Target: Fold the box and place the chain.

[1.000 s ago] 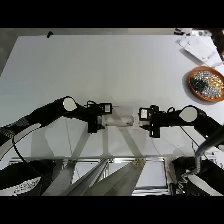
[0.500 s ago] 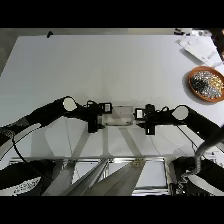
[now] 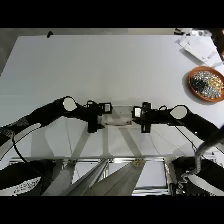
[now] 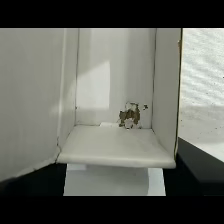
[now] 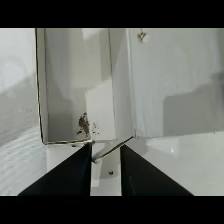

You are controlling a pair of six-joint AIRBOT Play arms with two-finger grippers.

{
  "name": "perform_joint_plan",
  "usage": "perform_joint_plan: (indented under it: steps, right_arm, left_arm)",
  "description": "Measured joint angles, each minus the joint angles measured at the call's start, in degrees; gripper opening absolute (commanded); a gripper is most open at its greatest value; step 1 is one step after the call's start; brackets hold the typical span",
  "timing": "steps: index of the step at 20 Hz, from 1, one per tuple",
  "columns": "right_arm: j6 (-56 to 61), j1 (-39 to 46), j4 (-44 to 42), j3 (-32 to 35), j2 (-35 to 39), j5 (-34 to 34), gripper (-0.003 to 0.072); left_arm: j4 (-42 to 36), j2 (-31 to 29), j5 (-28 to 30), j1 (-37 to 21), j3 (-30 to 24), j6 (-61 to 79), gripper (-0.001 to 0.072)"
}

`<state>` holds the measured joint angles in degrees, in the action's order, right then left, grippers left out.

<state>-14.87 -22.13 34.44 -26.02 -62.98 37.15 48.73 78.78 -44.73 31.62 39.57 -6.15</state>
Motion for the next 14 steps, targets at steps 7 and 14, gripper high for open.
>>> perform_joint_plan:
  steps: [7, 14]
  right_arm:
    - [-4.4, -4.3, -5.2, 0.0, -0.6, -2.4, 0.0145]
    - [-5.1, -7.4, -6.8, -0.1, -4.3, -3.7, 0.0201]
  left_arm:
    - [0.4, 0.0, -0.1, 0.0, 0.0, 0.0, 0.0292]
    - [0.4, 0.0, -0.1, 0.0, 0.0, 0.2, 0.0292]
